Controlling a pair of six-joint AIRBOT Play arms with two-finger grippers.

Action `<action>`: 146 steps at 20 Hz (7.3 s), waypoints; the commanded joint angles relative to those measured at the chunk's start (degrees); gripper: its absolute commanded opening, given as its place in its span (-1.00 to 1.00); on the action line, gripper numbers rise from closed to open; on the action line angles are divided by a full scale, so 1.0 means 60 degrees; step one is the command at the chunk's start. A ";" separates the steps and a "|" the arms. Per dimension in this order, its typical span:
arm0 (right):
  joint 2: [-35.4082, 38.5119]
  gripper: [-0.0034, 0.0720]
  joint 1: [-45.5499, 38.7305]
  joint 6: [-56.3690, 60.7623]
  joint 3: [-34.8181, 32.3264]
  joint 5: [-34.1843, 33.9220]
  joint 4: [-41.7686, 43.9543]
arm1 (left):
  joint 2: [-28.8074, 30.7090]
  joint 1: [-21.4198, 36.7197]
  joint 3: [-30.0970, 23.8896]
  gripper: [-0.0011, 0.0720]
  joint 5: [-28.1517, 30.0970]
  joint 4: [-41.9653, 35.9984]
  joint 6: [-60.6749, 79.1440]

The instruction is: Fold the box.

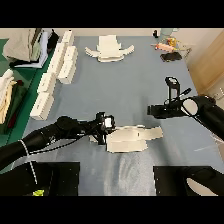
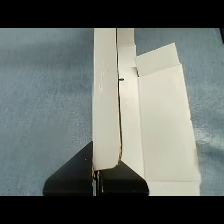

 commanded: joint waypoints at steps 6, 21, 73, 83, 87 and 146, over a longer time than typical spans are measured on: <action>0.3118 -0.90 0.2619 -0.2769 -0.0619 0.3187 0.1002 | 0.0004 -0.0007 0.0011 -0.94 -0.0036 0.0007 -0.0146; 0.0586 0.96 0.6404 -0.6488 -0.2659 -0.1537 -0.2331 | 0.0004 -0.0007 0.0011 -0.94 -0.0036 0.0007 -0.0146; -0.0798 1.00 -0.0306 -1.7180 -0.2692 0.0244 0.6834 | 0.0004 -0.0007 0.0011 -0.94 -0.0036 0.0007 -0.0146; -0.0612 1.00 -0.0259 -1.6670 -0.2681 -0.0357 0.6353 | 0.0004 -0.0007 0.0011 -0.94 -0.0033 0.0007 -0.0146; -0.0623 1.00 -0.0259 -1.6203 -0.2685 -0.0503 0.6211 | 0.0004 -0.0007 0.0011 -0.94 -0.0033 0.0007 -0.0146; -0.1016 0.44 -0.0244 -1.9190 -0.2987 -0.1118 0.6714 | 0.0004 -0.0007 0.0011 -0.94 -0.0033 0.0007 -0.0146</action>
